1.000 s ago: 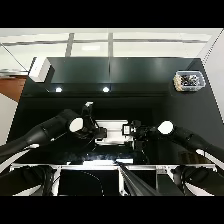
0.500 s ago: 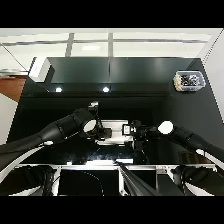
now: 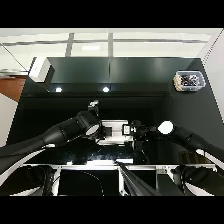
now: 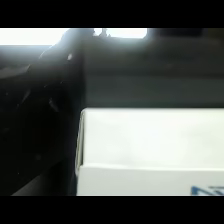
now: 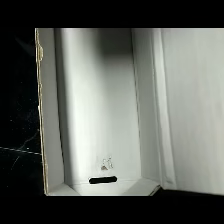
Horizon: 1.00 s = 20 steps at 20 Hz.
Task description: Fold the box and place the chain.
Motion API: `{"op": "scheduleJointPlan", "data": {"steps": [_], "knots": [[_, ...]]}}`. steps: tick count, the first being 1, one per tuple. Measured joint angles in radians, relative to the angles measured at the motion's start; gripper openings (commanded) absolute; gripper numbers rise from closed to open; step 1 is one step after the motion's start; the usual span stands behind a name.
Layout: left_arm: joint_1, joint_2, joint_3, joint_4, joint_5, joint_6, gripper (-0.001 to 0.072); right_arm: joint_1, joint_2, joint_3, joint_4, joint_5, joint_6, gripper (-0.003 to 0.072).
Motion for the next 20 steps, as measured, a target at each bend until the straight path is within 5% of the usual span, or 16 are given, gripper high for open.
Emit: {"op": "scheduleJointPlan", "data": {"steps": [20], "knots": [[-0.001,-0.043,0.0,-0.02,0.017,-0.017,0.0271,0.0,0.0,0.0,-0.001,0.0,-0.001,0.0465]]}}
